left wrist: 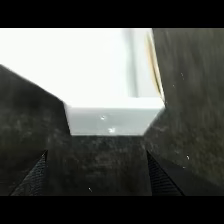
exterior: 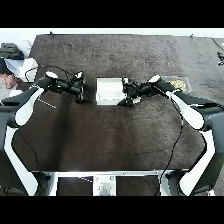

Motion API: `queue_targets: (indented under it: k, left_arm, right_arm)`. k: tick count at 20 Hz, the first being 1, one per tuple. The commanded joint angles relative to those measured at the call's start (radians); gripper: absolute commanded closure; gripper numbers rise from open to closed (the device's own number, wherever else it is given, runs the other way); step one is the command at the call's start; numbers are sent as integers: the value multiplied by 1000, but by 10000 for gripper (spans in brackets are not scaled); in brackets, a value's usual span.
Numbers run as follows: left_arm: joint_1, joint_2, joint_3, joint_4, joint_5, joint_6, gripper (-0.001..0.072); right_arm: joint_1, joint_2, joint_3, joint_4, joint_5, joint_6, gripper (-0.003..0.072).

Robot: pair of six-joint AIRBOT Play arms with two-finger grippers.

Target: Fold the box and place the chain.

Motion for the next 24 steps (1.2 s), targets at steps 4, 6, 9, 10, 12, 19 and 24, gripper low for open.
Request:
queue_targets:
  k: [4, 6, 9, 10, 12, 19, 24]
  left_arm:
    - [-8, -3, -2, -34, -15, 55, -8]
    - [-21, -3, -10, -31, 3, 99, -8]
    - [-29, -3, -11, -38, 48, 99, -9]
    - [-29, -3, -11, -36, 50, 95, -8]
    - [-29, -3, -11, -37, 23, 95, -8]
    - [-45, -12, -11, -30, 31, 64, -8]
    - [-60, -14, -11, -21, 30, 38, -8]
  right_arm:
    - [0, 0, 0, 0, 0, 0, 518]
    - [0, 0, 0, 0, 0, 0, 519]
    - [0, 0, 0, 0, 0, 0, 519]
    - [0, 0, 0, 0, 0, 0, 518]
    - [0, 0, 0, 0, 0, 0, 519]
    - [0, 0, 0, 0, 0, 0, 519]
    - [0, 0, 0, 0, 0, 0, 519]
